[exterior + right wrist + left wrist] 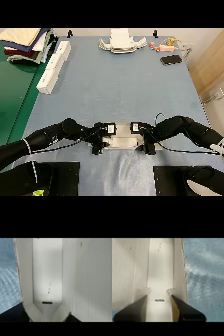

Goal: Fold the box.

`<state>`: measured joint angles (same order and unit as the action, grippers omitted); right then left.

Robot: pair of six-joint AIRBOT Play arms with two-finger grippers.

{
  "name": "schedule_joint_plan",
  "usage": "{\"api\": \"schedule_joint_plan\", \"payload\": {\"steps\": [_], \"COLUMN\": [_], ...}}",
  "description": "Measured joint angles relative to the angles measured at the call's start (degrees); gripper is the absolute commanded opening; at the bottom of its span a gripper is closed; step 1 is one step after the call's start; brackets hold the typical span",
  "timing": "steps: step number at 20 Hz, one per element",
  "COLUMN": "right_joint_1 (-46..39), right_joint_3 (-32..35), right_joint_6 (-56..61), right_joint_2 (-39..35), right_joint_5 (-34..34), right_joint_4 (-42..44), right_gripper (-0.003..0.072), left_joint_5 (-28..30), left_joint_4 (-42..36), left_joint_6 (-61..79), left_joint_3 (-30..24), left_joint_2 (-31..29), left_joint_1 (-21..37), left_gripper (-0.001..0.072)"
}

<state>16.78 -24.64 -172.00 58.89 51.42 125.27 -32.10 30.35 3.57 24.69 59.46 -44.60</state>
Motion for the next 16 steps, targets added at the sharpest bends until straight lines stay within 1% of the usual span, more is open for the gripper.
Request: {"api": "schedule_joint_plan", "payload": {"steps": [3, 5, 7, 10, 14, 15, 16], "right_joint_1": [0.0, 0.0, 0.0, 0.0, 0.0, 0.0, 0.0], "right_joint_3": [0.0, 0.0, 0.0, 0.0, 0.0, 0.0, 0.0], "right_joint_6": [0.1, 0.1, 0.1, 0.1, 0.1, 0.1, 0.1], "right_joint_2": [0.0, 0.0, 0.0, 0.0, 0.0, 0.0, 0.0], "right_joint_5": [0.0, 0.0, 0.0, 0.0, 0.0, 0.0, 0.0], "right_joint_4": [0.0, 0.0, 0.0, 0.0, 0.0, 0.0, 0.0], "right_gripper": [0.0462, 0.0462, 0.0462, 0.0462, 0.0462, 0.0462, 0.0462], "left_joint_5": [-0.7, -1.1, -2.8, -8.2, -16.8, -18.5, -20.0], "left_joint_4": [4.2, 9.8, 16.3, 27.1, 42.0, 45.0, 47.7], "left_joint_6": [-5.4, -13.1, -23.1, -42.5, -75.6, -83.1, -90.2], "left_joint_3": [0.4, 1.0, 1.6, 2.0, 2.2, 2.2, 2.2], "left_joint_2": [-1.0, -3.1, -6.5, -13.5, -23.2, -25.2, -26.9], "left_joint_1": [0.0, 0.0, 0.0, 0.0, 1.6, 2.6, 4.0], "left_gripper": [0.0104, 0.0104, 0.0104, 0.0104, 0.0103, 0.0015, 0.0015]}}
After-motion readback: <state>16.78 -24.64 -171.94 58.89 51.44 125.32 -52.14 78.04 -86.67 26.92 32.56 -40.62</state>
